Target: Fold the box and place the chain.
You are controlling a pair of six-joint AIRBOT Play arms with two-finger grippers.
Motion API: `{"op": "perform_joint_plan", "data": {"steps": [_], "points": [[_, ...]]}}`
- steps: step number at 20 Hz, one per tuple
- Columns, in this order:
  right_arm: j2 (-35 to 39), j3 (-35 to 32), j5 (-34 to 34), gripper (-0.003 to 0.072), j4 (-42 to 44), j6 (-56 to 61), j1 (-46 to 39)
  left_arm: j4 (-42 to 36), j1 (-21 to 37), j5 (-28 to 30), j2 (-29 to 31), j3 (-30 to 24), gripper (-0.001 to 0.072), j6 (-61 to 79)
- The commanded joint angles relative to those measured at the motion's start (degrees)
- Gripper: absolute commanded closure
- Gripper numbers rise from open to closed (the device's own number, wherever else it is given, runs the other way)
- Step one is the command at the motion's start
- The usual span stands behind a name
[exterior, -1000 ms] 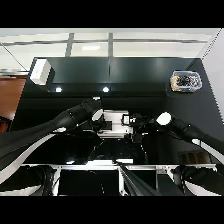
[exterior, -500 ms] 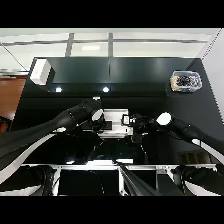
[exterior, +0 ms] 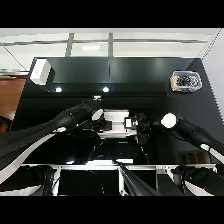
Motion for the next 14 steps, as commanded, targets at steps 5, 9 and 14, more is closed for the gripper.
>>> {"op": "perform_joint_plan", "data": {"steps": [5,9,14], "points": [[0.5,0.0,0.2,0.0509,-0.5,0.5,0.0,-0.2,0.0,0.1,0.0,0.0,0.0681,0.2],[-1.0,0.0,0.0,0.0509,11.0,0.5,0.1,-0.2,0.0,0.0,0.0,0.0,0.0681,0.2],[-3.7,0.0,-0.1,0.0509,15.6,1.9,0.1,-0.2,0.0,0.0,0.0,0.0,0.0681,0.2]]}}
